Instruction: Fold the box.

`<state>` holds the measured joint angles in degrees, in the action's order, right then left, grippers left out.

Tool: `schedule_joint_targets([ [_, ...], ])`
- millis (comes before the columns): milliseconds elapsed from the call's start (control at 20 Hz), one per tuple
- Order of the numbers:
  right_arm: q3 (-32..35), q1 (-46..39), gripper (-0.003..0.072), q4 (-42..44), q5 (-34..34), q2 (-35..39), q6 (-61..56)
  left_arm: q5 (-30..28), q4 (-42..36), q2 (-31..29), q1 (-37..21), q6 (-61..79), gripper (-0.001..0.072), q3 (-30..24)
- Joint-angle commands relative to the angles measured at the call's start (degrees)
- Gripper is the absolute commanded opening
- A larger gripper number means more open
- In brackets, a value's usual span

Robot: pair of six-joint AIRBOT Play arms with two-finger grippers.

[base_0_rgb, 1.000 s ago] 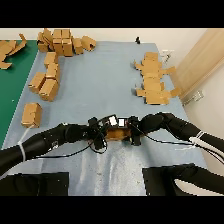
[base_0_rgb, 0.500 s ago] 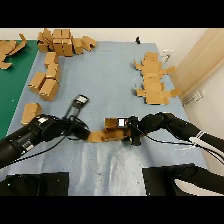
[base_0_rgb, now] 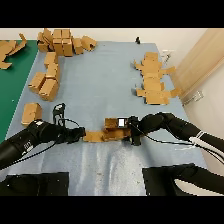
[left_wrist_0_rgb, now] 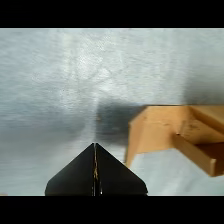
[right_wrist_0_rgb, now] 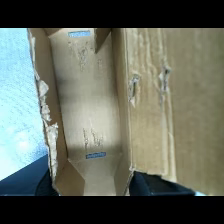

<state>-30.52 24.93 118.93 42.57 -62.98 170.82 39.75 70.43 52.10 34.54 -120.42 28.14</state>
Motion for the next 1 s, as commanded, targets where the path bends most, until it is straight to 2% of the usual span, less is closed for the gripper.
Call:
schedule_joint_targets([
  [0, 0.0, 0.1, 0.0499, 0.0, 0.0, 0.0, 0.0, -6.2, -13.4, 2.4, 0.0, 4.8, 0.0011, -1.1],
  [300, 0.0, 0.1, 0.0499, 0.0, 0.0, 0.0, 0.0, -12.2, -18.6, 8.2, 5.2, 5.4, 0.0011, -1.9],
  [550, 0.0, 0.1, 0.0499, 0.0, 0.0, 0.0, 0.0, -20.1, -20.4, 7.8, 11.1, 5.4, 0.001, -1.6],
  [700, 0.0, 0.1, 0.0499, 0.0, 0.0, 0.0, 0.0, -20.9, -20.0, 7.8, 12.9, 7.4, 0.0008, -0.1],
  [850, 0.0, 0.1, 0.0499, 0.0, 0.0, 0.0, 0.0, -18.5, -15.8, 7.9, 13.7, 6.0, 0.0005, 2.7],
  [950, 0.0, 0.1, 0.0499, 0.0, 0.0, 0.0, 0.0, -16.9, -9.6, 8.0, 14.5, 0.7, 0.0004, 4.1],
])
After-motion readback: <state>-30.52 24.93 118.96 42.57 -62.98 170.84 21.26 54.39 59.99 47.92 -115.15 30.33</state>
